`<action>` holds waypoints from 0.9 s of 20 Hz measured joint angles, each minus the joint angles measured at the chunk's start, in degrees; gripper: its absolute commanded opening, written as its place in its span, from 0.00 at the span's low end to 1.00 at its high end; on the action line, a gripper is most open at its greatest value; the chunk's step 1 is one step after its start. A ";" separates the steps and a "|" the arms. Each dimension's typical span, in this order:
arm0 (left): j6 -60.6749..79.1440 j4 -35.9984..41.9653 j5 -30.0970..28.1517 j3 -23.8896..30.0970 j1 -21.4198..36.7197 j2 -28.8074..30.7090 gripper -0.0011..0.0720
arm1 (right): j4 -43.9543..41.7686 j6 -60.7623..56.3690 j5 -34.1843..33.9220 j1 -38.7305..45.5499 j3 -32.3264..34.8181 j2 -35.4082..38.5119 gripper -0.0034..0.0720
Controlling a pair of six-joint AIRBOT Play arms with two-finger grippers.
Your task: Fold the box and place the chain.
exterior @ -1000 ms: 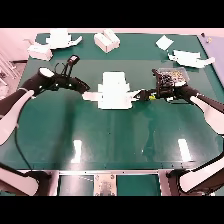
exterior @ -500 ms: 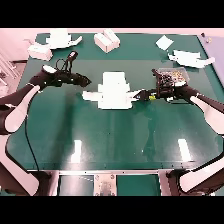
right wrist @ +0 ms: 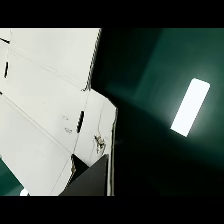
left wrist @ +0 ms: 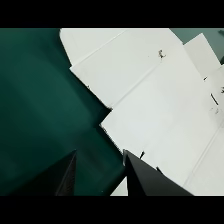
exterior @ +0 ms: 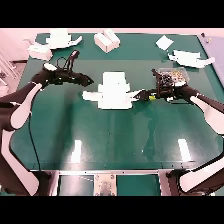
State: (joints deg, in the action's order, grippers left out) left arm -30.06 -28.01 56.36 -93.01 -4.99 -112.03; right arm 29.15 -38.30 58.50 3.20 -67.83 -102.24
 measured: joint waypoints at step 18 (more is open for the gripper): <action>-8.83 4.55 9.33 -11.04 -1.73 -11.85 0.60 | 0.07 0.00 0.37 -0.04 0.00 0.00 0.06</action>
State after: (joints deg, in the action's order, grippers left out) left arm -38.89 -23.46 65.69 -104.05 -6.72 -123.87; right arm 29.21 -38.30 58.87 3.16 -67.83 -102.24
